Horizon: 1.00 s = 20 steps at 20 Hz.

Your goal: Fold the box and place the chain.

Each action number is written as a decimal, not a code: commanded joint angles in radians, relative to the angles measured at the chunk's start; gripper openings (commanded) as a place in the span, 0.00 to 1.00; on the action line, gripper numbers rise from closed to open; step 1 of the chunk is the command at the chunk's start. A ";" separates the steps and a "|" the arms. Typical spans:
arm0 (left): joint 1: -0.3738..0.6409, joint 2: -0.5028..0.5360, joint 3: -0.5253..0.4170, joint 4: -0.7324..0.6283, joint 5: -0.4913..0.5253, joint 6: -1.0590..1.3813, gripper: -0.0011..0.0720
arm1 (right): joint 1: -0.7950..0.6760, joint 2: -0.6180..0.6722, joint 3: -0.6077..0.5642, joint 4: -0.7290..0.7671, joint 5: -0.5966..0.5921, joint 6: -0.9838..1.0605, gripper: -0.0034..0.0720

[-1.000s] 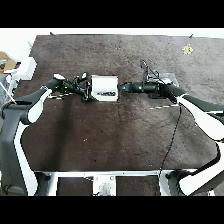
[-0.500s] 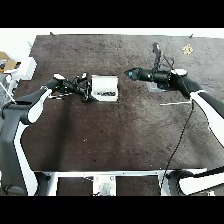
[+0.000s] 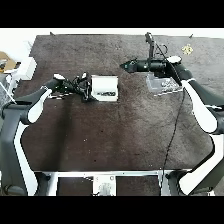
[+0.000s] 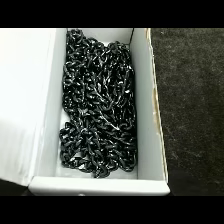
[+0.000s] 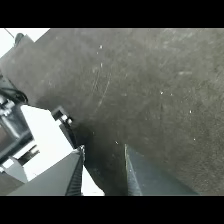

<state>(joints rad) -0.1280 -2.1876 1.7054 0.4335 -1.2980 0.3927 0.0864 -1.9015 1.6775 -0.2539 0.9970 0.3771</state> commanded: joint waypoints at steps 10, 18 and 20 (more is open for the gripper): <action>0.000 0.000 0.000 0.000 0.000 0.000 0.39 | 0.006 -0.119 0.090 -0.024 0.167 -0.224 0.46; 0.000 0.000 0.000 0.000 0.000 0.000 0.39 | 0.060 -0.106 0.086 -0.154 0.256 -0.281 0.46; 0.000 0.000 0.000 0.000 0.000 0.000 0.39 | 0.090 -0.080 0.074 -0.201 0.226 -0.285 0.46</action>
<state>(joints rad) -0.1280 -2.1876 1.7054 0.4332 -1.2980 0.3927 0.1436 -2.0029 1.7607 -0.3866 1.2335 0.1040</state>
